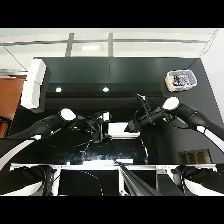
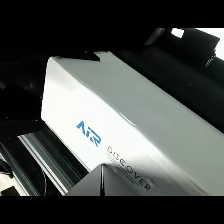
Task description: Fold the box and place the chain.
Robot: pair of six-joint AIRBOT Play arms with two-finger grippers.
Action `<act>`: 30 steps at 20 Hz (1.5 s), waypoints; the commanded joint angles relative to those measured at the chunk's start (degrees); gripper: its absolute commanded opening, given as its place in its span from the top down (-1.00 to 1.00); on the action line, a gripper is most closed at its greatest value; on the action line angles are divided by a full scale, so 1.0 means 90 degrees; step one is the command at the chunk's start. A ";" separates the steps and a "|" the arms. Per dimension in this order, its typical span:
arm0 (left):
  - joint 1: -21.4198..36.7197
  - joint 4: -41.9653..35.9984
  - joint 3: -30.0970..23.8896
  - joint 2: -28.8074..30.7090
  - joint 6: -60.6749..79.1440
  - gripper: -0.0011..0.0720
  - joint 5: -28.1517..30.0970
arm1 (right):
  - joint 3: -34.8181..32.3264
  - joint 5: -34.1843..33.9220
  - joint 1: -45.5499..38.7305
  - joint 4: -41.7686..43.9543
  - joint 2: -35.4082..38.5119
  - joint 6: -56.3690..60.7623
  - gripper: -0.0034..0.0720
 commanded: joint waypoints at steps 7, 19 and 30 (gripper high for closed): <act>0.0095 0.0780 0.0019 0.0539 -0.1039 -0.96 -0.0005 | 0.0869 0.0974 -0.1537 0.0311 0.1858 0.0046 0.88; -0.0651 0.2375 0.1195 0.1042 -0.3011 -0.96 -0.0452 | 0.0867 0.1518 -0.3225 0.0206 0.2533 0.0044 0.88; -0.1251 0.2375 0.2645 -0.0952 -0.3815 -0.96 -0.0610 | 0.0867 0.1270 -0.3660 -0.0109 0.2533 -0.0029 0.88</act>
